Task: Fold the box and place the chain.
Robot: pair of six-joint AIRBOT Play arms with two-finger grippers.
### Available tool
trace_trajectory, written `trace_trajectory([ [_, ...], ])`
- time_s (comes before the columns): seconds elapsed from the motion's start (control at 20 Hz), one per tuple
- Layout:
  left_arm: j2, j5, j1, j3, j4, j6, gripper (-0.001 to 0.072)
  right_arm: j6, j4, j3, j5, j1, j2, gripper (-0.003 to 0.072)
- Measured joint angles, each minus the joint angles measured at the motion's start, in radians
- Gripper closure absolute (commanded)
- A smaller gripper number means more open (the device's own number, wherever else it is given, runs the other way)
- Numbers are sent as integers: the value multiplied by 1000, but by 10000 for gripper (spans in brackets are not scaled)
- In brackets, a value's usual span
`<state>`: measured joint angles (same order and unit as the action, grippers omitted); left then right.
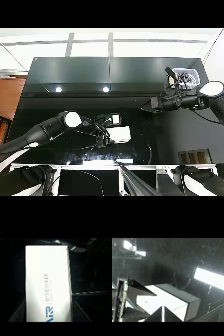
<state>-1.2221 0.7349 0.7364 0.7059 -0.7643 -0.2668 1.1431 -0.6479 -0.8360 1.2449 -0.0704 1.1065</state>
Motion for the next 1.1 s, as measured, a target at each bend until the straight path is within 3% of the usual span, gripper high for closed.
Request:
trace_trajectory([
  [0.4, -63, -37, 25, -1, -29, -73, -2, 0, 0, 0, -11, 0, 0, 647],
  [0.45, -73, -43, 32, -1, -32, -74, 69, 0, 0, 0, -12, 0, 0, 648],
  [0.5, -80, -45, 37, 0, -33, -78, 288, 0, 0, 0, -13, 0, 0, 647],
  [0.55, -82, -49, 42, 0, -33, -82, 362, 0, 0, 0, -15, 0, 0, 648],
  [0.7, -66, -53, 25, -1, -47, -98, 380, 0, 0, 0, -15, 0, 0, 648],
  [0.85, -14, -66, -70, 0, -66, -146, 379, 1, 0, 0, -15, 0, 0, 648],
  [1.1, 19, -78, -415, 63, -111, -230, 375, 1, 10, 0, -16, 0, 0, 647],
])
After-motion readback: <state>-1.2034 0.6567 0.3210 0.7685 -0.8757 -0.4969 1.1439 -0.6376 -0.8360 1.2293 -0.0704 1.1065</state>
